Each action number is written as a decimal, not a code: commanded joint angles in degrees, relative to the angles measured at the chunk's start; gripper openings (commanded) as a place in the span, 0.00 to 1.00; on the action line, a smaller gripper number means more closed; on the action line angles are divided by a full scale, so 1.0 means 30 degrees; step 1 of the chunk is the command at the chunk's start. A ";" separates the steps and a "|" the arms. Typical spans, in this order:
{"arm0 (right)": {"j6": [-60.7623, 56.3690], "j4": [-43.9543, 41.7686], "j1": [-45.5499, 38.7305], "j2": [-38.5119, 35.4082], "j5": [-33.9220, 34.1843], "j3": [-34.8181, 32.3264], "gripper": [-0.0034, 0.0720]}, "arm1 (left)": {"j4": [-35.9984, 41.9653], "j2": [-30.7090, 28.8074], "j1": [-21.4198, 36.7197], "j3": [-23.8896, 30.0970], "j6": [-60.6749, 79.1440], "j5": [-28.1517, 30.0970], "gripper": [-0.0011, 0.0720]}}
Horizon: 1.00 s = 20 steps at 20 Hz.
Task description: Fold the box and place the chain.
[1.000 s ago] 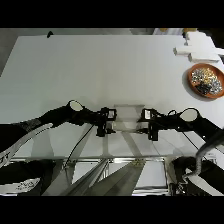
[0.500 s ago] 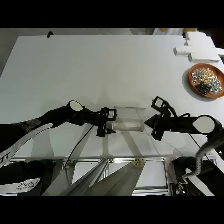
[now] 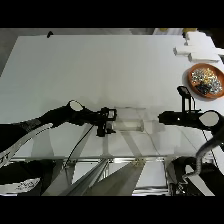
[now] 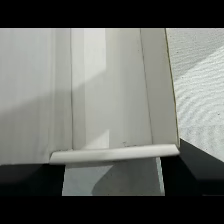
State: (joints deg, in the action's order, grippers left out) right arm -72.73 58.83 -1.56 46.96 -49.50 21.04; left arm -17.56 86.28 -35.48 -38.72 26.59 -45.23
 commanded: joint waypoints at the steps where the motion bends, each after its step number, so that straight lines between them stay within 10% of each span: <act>1: -0.1129 -0.0233 -0.0925 0.1792 -0.1574 0.0007 0.07 | -0.0007 -0.0015 0.0015 0.0000 0.0000 0.0007 0.39; 15: 0.1421 -0.3614 0.1137 0.2987 -0.3300 0.0007 0.13 | -0.0007 -0.0015 0.0007 0.0000 0.0007 0.0000 0.39; 20: -0.0095 -0.0605 0.1107 0.1902 -0.2812 0.0007 0.07 | -0.0007 -0.0015 0.0015 0.0000 0.0007 0.0000 0.39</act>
State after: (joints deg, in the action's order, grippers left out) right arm -70.13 52.21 1.69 53.89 -58.61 21.06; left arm -17.58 86.28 -35.48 -38.72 26.59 -45.25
